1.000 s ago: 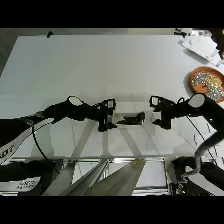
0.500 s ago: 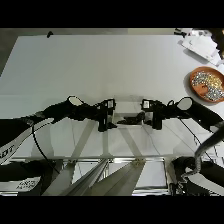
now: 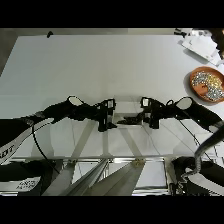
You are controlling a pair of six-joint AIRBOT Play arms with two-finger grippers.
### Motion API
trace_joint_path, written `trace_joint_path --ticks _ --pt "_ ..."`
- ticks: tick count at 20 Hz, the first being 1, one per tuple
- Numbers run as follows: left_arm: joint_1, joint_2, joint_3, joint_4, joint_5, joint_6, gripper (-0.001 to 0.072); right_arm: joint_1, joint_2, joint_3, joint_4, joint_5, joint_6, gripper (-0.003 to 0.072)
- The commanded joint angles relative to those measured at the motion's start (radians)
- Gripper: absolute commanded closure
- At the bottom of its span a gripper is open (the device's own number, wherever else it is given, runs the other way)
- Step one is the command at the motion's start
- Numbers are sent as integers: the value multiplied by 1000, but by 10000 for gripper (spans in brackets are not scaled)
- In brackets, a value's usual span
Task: Fold the box and place the chain.
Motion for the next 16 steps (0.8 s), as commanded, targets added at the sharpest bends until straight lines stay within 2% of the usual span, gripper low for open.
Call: trace_joint_path --ticks 1,2,4,6,11,16 --pt "0 0 0 0 0 0 437 1 -1 0 18 27 0 434" --pt "0 0 0 0 0 0 437 1 -1 0 18 31 0 510" --pt "0 0 0 0 0 0 437 1 -1 0 10 34 0 536" --pt "0 0 0 0 0 0 437 1 -1 0 -19 34 7 666" --pt "0 0 0 0 0 0 437 1 10 0 -128 34 92 664" --pt "0 0 0 0 0 0 437 1 118 4 -138 38 107 665"
